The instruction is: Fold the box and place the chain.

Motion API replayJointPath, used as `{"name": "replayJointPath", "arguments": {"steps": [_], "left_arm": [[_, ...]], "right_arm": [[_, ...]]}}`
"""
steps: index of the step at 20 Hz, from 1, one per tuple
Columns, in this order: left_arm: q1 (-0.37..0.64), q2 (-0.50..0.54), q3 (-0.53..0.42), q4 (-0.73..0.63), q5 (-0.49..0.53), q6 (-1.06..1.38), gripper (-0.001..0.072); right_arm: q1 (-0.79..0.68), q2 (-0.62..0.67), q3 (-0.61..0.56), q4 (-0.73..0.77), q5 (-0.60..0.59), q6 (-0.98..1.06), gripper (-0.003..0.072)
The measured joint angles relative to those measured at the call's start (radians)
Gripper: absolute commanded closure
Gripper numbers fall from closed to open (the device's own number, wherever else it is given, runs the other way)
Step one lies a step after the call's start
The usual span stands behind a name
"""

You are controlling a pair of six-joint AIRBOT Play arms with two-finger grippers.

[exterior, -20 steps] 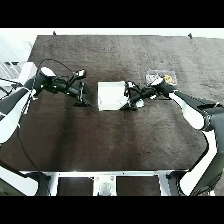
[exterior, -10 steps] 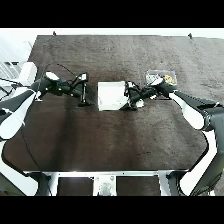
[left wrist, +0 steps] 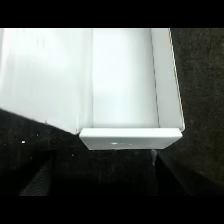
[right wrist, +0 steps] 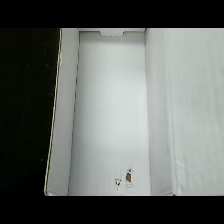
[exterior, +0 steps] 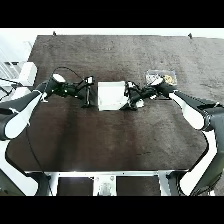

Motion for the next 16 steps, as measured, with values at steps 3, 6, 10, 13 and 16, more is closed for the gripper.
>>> {"name": "replayJointPath", "arguments": {"steps": [3, 6, 10, 13, 16], "left_arm": [[-0.001, -0.01, 0.01, -0.009, -0.017, -0.002, 0.0005], [-0.001, -0.024, 0.033, -0.012, -0.043, -0.003, 0.0005], [-0.001, -0.032, 0.05, -0.007, -0.076, -0.003, 0.0003], [-0.002, -0.035, 0.054, 0.0, -0.091, -0.004, -0.0006], [-0.002, -0.036, 0.055, 0.003, -0.106, -0.004, -0.0009]], "right_arm": [[0.0, 0.0, 0.0, 0.0, 0.0, 0.0, 0.0172], [0.0, 0.0, 0.0, 0.0, 0.0, 0.0, 0.0172], [0.0, 0.0, 0.0, 0.0, 0.001, 0.0, 0.0172], [0.0, 0.0, 0.0, 0.0, 0.001, 0.0, 0.0172], [0.0, 0.0, 0.0, 0.0, 0.001, 0.0, 0.0172]]}}
